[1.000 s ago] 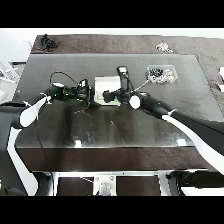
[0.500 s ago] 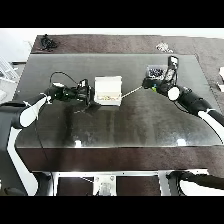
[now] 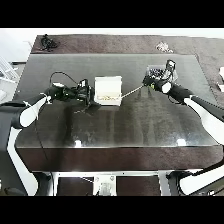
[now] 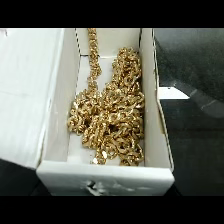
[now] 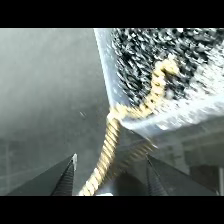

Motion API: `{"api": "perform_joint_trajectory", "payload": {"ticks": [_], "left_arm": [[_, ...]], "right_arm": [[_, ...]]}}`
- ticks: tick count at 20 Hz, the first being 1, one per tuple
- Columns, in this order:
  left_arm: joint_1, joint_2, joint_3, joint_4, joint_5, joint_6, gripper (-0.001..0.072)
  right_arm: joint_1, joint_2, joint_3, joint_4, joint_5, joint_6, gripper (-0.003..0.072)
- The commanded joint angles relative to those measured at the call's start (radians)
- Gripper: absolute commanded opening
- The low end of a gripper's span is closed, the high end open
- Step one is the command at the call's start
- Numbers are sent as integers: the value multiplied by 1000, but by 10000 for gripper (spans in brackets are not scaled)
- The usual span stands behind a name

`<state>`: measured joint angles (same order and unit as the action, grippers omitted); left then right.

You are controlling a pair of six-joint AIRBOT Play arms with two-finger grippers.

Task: Fold the box and place the chain.

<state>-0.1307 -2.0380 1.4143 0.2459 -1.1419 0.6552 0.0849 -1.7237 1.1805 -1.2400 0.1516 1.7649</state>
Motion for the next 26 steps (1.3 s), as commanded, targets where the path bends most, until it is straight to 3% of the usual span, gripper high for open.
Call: {"api": "perform_joint_trajectory", "payload": {"ticks": [1,6,7,8,9,11,15,19,22,26], "left_arm": [[1,0,0,0,0,0,461],[1,0,0,0,0,0,462],[1,0,0,-1,-1,0,462],[1,0,0,-1,-1,0,462],[1,0,0,-1,-1,0,462],[1,0,0,-1,0,0,462],[1,0,0,-1,-1,0,462],[1,0,0,-1,0,0,462],[1,0,0,-1,0,0,462],[1,0,0,-1,2,0,462]], "right_arm": [[2,-65,69,39,-2,2,516],[11,-119,125,81,-3,1,497],[13,-119,126,81,-3,1,463],[14,-119,127,81,-6,1,319],[19,-119,126,81,-6,1,289],[24,-114,127,81,-13,1,10],[61,-34,117,76,32,-19,7],[125,249,76,65,35,-124,6],[192,462,76,-39,37,-127,6],[286,612,76,-89,53,-127,8]]}}
